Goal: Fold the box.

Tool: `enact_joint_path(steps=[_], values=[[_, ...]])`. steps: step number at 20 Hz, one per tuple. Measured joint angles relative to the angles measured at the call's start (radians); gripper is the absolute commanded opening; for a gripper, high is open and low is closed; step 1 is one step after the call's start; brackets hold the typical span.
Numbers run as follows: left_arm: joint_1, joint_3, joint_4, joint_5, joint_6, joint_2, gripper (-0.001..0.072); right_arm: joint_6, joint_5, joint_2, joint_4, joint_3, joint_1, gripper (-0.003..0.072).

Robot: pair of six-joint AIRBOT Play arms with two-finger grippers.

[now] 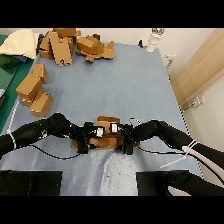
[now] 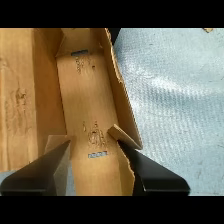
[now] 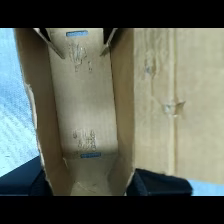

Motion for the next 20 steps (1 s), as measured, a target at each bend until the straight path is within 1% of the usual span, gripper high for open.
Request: enact_joint_path(steps=[3,4,5,6,9,12,16,18,20], values=[[0.0,0.0,-0.001,-0.001,-0.008,0.0,0.0478,0.0,0.0,0.0,0.0,0.0,0.0,0.0509],[0.0,0.0,-0.002,-0.001,-0.01,0.0,0.0444,0.0,0.0,0.0,0.0,0.0,0.0,0.051],[0.0,0.0,-0.002,-0.001,-0.014,0.0,0.0191,0.0,0.0,0.0,0.0,0.0,0.0,0.0509],[0.0,0.0,-0.002,0.003,-0.026,0.0,0.0014,0.003,0.0,0.0,0.0,0.0,0.0,0.0509],[0.014,0.0,0.018,0.039,-0.124,0.0,0.0012,0.003,0.0,0.0,0.001,0.0,0.0,0.051],[0.036,0.0,0.028,0.068,-0.289,0.0,0.0012,0.003,0.0,0.0,0.002,0.0,0.0,0.0509],[0.072,0.0,0.053,0.061,-0.55,0.032,0.0012,0.002,0.0,0.0,0.001,0.0,0.0,0.051],[0.104,0.0,0.124,0.048,-0.718,0.087,0.0012,0.002,0.0,0.0,0.002,0.0,0.0,0.0509],[0.154,0.0,0.254,0.037,-0.94,0.16,0.0012,0.002,0.0,0.0,0.002,0.0,0.0,0.051]])
